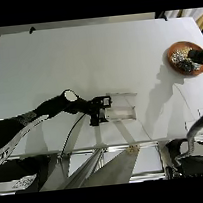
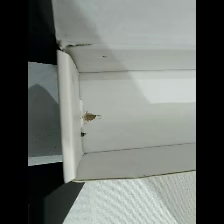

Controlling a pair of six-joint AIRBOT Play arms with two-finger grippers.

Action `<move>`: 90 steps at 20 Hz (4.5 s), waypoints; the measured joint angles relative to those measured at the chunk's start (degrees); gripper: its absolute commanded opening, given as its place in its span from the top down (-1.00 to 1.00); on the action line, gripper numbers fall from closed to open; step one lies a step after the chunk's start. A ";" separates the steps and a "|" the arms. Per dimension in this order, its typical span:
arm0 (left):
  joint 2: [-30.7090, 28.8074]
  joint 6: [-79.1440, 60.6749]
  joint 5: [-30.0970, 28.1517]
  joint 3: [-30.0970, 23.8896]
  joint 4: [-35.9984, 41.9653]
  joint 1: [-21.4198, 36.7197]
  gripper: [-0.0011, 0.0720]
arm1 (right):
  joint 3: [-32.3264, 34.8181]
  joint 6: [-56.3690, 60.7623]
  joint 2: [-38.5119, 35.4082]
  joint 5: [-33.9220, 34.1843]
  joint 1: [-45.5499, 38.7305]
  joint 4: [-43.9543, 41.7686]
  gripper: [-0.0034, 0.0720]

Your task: Fold the box and place the chain.

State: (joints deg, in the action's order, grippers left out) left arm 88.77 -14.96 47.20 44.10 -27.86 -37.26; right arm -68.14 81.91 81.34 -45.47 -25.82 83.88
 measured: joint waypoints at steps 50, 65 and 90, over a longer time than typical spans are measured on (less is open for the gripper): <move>0.00 -0.02 -0.02 0.00 0.00 0.00 -0.12 | -1.95 -11.93 14.08 1.01 0.00 6.73 0.87; 0.00 -0.02 0.00 0.00 0.00 0.00 -0.12 | -1.88 -14.80 -2.08 -3.30 0.00 5.35 0.87; 0.00 0.00 0.00 0.00 0.00 0.00 -0.12 | -1.90 -24.37 -34.27 -36.83 14.71 -18.14 0.87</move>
State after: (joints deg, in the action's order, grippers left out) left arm 88.77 -14.96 47.20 44.10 -27.86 -37.26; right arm -70.04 57.54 47.07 -82.30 -11.11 65.73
